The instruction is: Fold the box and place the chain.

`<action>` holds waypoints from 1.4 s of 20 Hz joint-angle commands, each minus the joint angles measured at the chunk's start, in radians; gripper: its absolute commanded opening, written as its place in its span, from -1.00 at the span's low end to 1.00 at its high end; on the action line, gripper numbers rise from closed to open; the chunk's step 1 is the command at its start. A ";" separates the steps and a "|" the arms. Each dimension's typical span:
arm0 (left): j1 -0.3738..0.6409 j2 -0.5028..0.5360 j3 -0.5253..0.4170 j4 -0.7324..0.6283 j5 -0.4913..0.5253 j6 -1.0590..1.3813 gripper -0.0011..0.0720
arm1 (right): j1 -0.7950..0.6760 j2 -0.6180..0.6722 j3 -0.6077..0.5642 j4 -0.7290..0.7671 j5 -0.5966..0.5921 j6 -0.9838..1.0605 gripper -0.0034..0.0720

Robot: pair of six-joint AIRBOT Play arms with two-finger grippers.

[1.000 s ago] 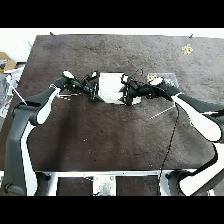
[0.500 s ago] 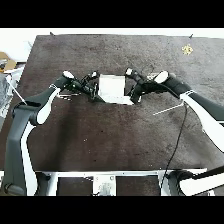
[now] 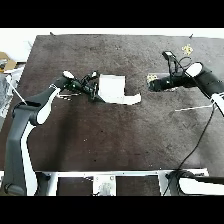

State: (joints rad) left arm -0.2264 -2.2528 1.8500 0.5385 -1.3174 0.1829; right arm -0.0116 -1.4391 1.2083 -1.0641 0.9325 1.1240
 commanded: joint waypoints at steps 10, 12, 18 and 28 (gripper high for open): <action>0.000 0.000 0.001 0.000 0.000 0.001 0.09 | -0.006 -0.238 -0.149 0.465 -0.072 -0.198 -0.91; 0.000 0.000 0.001 0.000 0.000 0.001 0.09 | 0.003 -0.256 -0.149 0.594 -0.071 -0.296 -0.91; 0.000 -0.001 0.001 0.000 0.000 0.001 0.09 | 0.003 -0.259 -0.148 0.723 -0.005 -0.347 0.27; 0.000 0.000 0.001 0.000 0.000 0.001 0.09 | 0.094 -0.259 -0.074 0.762 0.002 -0.298 -0.04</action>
